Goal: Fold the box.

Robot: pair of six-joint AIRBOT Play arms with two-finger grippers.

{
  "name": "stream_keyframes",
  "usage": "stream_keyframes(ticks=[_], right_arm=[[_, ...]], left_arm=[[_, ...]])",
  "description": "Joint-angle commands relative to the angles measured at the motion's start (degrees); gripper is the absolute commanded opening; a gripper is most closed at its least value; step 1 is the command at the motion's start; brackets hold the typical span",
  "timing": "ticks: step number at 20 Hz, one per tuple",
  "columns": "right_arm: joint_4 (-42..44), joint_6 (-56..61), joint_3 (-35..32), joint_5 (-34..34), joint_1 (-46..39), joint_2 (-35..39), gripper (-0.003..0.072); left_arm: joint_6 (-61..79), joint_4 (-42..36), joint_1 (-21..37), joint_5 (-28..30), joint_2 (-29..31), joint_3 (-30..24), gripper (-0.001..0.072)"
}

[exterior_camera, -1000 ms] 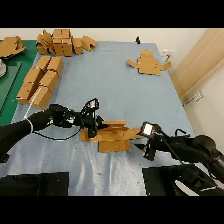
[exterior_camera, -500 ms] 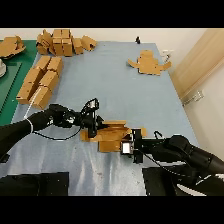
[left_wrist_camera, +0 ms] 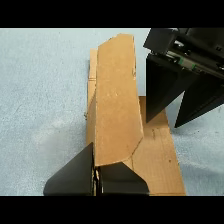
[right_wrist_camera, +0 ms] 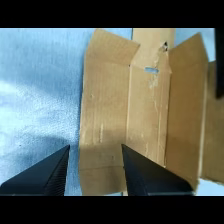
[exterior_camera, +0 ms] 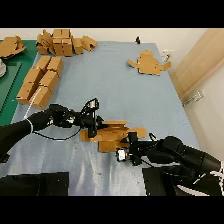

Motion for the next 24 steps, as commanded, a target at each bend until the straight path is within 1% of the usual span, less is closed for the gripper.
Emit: stream_keyframes(ticks=[1,4,6,13,19,24], right_arm=[[-2.2,0.0,0.0,0.2,0.2,-0.5,0.0525],[-6.2,0.5,0.0,0.3,0.2,-0.5,0.0525],[-7.4,1.5,0.0,0.9,0.2,-0.5,0.0525],[-7.4,1.5,0.0,2.3,0.2,-0.4,0.0525],[-7.3,1.6,0.0,2.2,0.2,3.8,0.0525],[-7.8,3.5,0.0,2.1,0.2,4.2,0.0525]], left_arm=[[0.0,0.0,0.0,0.0,0.0,0.0,0.0011],[0.0,0.0,0.0,0.0,0.0,0.0,0.0011],[0.0,0.0,0.0,0.0,0.0,0.0,0.0012],[0.0,0.0,0.0,0.0,0.0,0.0,0.0011],[0.0,0.0,0.0,0.0,0.0,0.0,0.0011],[0.0,0.0,0.0,0.0,0.0,0.0,0.0011]])
